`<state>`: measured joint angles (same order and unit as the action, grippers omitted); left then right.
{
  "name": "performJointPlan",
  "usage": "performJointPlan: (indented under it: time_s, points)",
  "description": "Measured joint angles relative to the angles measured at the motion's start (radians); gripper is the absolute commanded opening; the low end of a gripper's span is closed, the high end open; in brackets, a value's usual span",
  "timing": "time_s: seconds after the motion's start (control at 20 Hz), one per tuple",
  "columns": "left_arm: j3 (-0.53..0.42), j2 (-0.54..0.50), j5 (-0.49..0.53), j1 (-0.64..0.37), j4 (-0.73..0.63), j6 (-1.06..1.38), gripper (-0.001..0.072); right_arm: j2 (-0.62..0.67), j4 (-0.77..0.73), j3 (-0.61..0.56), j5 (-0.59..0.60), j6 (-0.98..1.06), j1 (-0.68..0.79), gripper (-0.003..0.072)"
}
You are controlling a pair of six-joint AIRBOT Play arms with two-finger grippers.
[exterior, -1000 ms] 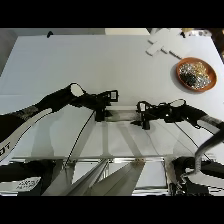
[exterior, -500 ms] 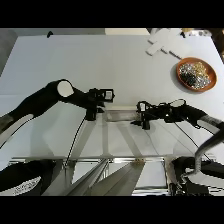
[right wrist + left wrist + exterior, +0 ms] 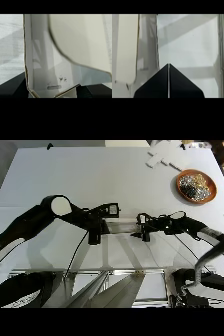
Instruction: Fold the box and place the chain.
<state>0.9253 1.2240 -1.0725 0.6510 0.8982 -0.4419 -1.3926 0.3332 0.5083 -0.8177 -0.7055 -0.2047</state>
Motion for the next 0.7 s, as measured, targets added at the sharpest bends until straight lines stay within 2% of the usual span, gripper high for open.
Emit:
performJointPlan:
  time_s: [0.2,0.45,0.7]
  points:
    - [0.000,0.089,0.219,0.025,-0.056,-0.088,0.0004,0.000,0.000,0.000,0.000,0.000,0.000,0.0460]
    - [0.002,0.125,0.467,0.029,-0.090,-0.187,0.0003,0.000,0.000,0.000,-0.001,0.000,0.000,0.0460]
    - [0.003,0.191,0.594,0.019,-0.134,-0.214,0.0006,0.000,0.000,0.000,-0.001,0.000,0.000,0.0460]
